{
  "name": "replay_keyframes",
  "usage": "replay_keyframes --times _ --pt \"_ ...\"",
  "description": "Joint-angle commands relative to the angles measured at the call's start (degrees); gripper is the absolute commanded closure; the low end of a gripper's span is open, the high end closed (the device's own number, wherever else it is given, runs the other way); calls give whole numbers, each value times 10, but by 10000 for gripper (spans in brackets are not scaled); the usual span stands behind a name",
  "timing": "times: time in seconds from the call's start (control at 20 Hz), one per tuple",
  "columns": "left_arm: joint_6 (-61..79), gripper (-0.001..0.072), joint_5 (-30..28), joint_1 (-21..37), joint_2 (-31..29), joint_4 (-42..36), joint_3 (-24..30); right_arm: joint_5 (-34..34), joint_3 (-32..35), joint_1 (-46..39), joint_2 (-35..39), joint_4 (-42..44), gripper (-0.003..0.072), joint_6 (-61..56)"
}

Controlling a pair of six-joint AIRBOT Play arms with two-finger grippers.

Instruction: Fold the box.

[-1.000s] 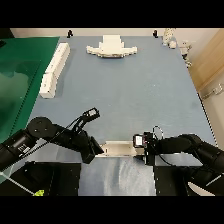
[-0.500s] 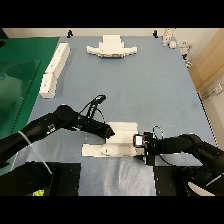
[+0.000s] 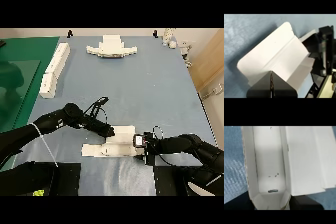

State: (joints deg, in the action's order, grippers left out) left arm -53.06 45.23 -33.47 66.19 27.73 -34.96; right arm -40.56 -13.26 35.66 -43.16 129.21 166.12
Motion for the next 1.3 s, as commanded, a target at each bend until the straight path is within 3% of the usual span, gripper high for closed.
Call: replay_keyframes --times 0.0,0.45,0.65,0.7,0.75,0.95,1.15,1.2,1.25 --pt "35 694 30 0 -46 33 -24 0 0 0 0 0 149 0" --pt "20 694 108 -51 -339 306 -28 0 0 0 0 0 149 0" --pt "150 688 124 -37 -405 307 28 0 0 0 0 0 149 0" --pt "207 409 123 -31 -410 290 55 0 0 0 0 0 149 0" --pt "250 14 118 -25 -410 265 83 0 0 0 0 0 149 0" --pt "362 28 60 -23 -386 198 165 0 0 0 0 0 149 0" --pt "393 30 25 -23 -323 176 179 0 0 0 0 0 149 0" --pt "409 58 14 -23 -304 158 179 0 0 0 0 0 149 0" --pt "429 166 5 -23 -287 146 178 0 0 0 0 0 149 0"
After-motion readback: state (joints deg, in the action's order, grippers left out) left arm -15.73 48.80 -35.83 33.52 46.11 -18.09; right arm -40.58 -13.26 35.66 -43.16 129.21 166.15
